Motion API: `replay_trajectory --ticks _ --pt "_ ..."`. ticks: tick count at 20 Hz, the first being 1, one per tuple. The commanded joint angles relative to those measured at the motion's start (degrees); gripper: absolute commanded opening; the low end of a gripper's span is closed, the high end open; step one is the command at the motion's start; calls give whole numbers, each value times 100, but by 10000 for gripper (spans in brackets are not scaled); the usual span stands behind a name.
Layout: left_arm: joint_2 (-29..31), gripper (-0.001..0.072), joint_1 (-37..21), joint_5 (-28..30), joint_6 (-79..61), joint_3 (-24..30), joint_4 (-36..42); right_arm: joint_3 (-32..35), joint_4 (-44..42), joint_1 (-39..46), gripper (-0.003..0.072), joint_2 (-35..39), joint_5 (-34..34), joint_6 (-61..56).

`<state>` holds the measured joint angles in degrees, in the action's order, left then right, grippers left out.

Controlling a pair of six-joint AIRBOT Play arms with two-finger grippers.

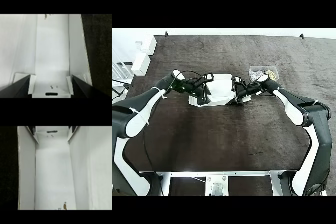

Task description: Fold the box and place the chain.

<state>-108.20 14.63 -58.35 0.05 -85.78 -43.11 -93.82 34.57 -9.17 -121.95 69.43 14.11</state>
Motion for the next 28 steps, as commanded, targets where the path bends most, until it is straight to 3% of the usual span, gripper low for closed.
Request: replay_trajectory --ticks 1,3,5,8,9,11,14,20,24,28 --pt "-2 615 2 28 -59 -7 11 4 -2 -2 456 -2 4 2" --pt "-2 611 2 28 -59 -7 9 4 -2 -2 457 -2 4 2" --pt "-2 440 -15 -24 -59 -13 -22 4 -2 -2 457 -2 4 2" --pt "0 357 -81 -87 -55 -13 -105 4 -2 -2 457 -2 4 2" --pt "0 185 -122 -181 -68 -13 -162 4 -2 -2 456 -2 4 2" --pt "2 22 -234 -409 -63 -13 -304 4 -2 -2 457 -2 4 2" --pt "28 20 -450 -717 -52 -13 -310 4 -2 -2 456 -2 4 2" --pt "514 18 -656 -745 485 -11 -245 4 -2 -2 457 -2 4 2" --pt "953 16 -826 -675 2459 101 -238 4 -2 -2 457 -2 4 2" --pt "1753 16 -999 -162 4190 669 -181 4 -2 -2 456 -2 7 2"
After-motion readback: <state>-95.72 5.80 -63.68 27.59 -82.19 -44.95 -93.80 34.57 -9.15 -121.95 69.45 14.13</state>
